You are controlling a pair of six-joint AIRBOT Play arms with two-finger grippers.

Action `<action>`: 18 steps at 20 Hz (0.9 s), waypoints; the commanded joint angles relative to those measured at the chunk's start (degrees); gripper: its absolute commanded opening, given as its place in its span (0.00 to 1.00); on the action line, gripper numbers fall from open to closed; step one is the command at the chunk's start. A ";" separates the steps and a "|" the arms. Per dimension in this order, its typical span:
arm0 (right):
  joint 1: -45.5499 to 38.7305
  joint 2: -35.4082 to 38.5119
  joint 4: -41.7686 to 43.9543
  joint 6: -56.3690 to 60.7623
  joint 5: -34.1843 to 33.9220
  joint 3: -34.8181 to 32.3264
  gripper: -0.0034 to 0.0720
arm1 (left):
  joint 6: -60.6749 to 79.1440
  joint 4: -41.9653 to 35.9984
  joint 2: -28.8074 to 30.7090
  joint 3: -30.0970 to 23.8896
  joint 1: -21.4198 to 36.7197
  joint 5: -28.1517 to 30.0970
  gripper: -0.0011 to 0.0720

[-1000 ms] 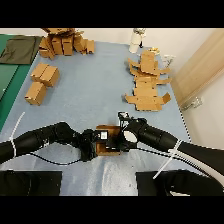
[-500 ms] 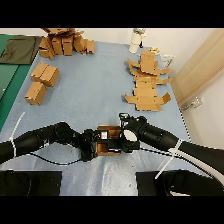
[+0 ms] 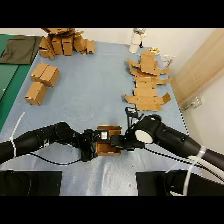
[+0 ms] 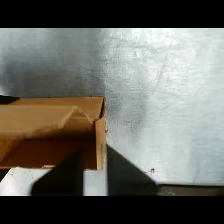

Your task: Fold the box.

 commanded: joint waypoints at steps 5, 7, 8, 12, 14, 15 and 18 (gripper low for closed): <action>-5.90 12.55 -16.09 3.87 5.73 -2.49 0.04 | 0.00 -0.02 0.00 0.04 0.04 0.04 0.83; -16.52 13.20 -7.76 -8.02 -4.98 -6.05 0.04 | 0.00 -0.02 0.00 0.04 0.04 0.07 0.83; -22.73 12.39 2.40 -18.75 -12.59 -8.28 0.04 | 0.00 -0.02 0.00 0.04 0.04 0.04 0.83; -41.55 1.60 49.40 -67.36 -20.50 -11.96 0.04 | 0.02 -0.02 0.00 0.04 0.04 0.04 0.83; -45.99 -6.03 64.87 -83.76 -14.99 -11.96 0.04 | 0.00 -0.02 0.00 0.04 0.04 0.04 0.83; -46.62 -9.88 70.55 -89.83 -11.37 -11.91 0.04 | 0.02 0.00 0.00 0.04 0.04 0.04 0.83; -45.55 -18.67 79.73 -103.34 3.17 -11.26 0.05 | 0.02 -0.02 0.00 0.04 0.04 0.07 0.83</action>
